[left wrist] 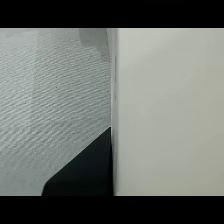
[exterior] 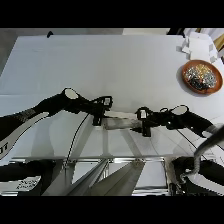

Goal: Fold the box and place the chain.

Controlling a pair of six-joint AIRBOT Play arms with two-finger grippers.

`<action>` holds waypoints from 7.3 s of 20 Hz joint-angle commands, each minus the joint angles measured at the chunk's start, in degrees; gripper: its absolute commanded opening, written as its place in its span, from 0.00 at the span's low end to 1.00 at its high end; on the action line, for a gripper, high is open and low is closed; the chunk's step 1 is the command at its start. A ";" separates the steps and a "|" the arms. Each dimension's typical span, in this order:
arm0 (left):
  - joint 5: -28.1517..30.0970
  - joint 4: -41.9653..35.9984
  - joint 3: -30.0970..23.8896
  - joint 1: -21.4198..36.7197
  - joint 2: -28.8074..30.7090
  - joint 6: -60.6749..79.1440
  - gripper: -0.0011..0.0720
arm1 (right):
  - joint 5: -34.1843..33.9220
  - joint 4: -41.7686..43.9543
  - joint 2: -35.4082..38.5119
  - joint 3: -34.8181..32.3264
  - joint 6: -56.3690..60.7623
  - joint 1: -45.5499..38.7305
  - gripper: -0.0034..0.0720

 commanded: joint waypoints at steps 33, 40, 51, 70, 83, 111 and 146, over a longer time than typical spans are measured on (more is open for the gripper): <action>0.07 0.04 0.07 0.02 0.00 -0.07 0.03 | -2.97 -6.64 -1.44 -0.04 0.33 -0.02 0.35; 0.07 0.04 0.07 0.02 0.00 -0.07 0.03 | -2.99 -6.67 -1.44 -0.04 0.31 -0.02 0.35; 0.07 0.04 0.07 0.02 0.00 -0.07 0.03 | -1.27 -5.99 -1.44 -0.04 0.59 -0.02 0.68; 0.07 0.04 0.07 0.02 0.00 -0.07 0.03 | -0.63 1.79 1.05 -0.04 -0.11 -0.02 0.80; 0.07 0.04 0.07 0.02 0.00 -0.07 0.03 | -3.67 1.90 -1.95 -0.07 -0.09 -0.02 0.54; 0.07 0.04 0.07 0.02 0.00 -0.07 0.03 | -4.74 1.88 -1.92 -0.04 -0.09 -0.02 0.48; -12.81 21.90 0.02 -7.15 27.06 -33.64 0.03 | -4.72 1.88 -1.92 -0.04 -0.09 -0.02 0.48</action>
